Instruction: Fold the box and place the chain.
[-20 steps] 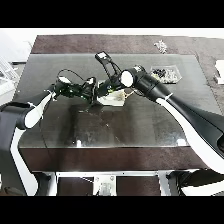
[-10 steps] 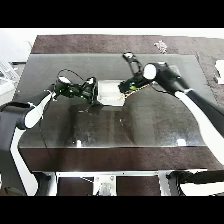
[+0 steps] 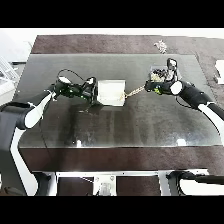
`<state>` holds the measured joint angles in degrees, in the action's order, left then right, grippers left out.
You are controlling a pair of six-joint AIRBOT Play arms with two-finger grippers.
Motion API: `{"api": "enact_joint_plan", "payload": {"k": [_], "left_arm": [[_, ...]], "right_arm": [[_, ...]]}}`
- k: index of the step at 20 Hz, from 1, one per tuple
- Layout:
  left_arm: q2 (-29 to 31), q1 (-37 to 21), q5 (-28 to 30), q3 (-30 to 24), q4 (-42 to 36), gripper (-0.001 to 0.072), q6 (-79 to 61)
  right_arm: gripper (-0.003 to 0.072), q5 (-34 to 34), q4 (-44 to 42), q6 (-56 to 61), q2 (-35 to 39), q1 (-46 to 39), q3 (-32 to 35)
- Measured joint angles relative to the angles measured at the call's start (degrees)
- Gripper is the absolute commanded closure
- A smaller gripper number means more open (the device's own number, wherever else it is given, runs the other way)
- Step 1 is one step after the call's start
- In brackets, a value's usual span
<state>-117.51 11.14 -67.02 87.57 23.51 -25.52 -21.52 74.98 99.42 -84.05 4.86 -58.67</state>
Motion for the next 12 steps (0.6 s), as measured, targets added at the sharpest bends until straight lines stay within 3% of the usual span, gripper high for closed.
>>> {"api": "enact_joint_plan", "payload": {"k": [5, 12], "left_arm": [[0.0, -0.02, 0.02, 0.0, -0.02, 0.0225, -0.02], [0.0, -0.02, -0.02, 0.0, -0.02, 0.0225, 0.0]], "right_arm": [[0.0151, 7.54, -3.13, 0.83, -5.81, -1.68, -1.44], [0.0155, 11.26, -4.87, 3.56, -13.46, -2.16, -6.86]]}}
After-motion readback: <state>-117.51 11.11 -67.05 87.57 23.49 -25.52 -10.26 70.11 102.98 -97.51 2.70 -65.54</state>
